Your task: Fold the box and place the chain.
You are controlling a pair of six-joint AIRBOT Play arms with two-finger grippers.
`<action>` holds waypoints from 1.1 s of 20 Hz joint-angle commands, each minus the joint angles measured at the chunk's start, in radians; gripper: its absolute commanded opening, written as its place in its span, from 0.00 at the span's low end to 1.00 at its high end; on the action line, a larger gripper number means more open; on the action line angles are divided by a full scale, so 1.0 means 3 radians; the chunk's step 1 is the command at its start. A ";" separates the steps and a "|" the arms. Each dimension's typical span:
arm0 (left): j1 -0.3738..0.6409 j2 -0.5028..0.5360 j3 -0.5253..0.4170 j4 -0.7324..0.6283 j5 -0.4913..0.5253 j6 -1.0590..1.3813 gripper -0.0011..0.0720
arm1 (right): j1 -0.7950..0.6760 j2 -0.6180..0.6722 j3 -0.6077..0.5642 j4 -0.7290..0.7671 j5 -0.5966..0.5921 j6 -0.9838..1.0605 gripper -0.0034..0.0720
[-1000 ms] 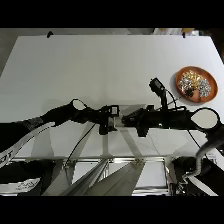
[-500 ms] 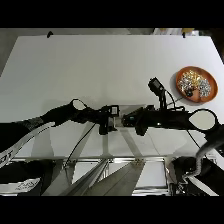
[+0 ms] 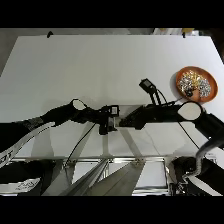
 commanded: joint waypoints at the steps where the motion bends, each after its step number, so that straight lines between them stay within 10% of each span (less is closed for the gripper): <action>1: 0.0003 0.0004 0.0001 0.0001 0.0000 0.0001 0.36 | -0.0403 -0.0037 0.0535 -0.0259 0.0629 0.0041 0.29; 9: 0.0003 0.0003 0.0001 0.0001 0.0001 0.0001 0.36 | -0.1317 -0.0285 0.0875 -0.1231 0.0889 -0.1628 0.30; 22: 0.0003 0.0003 0.0001 0.0001 0.0001 0.0001 0.36 | -0.1012 -0.1043 0.0272 -0.1166 0.0685 -0.3507 0.49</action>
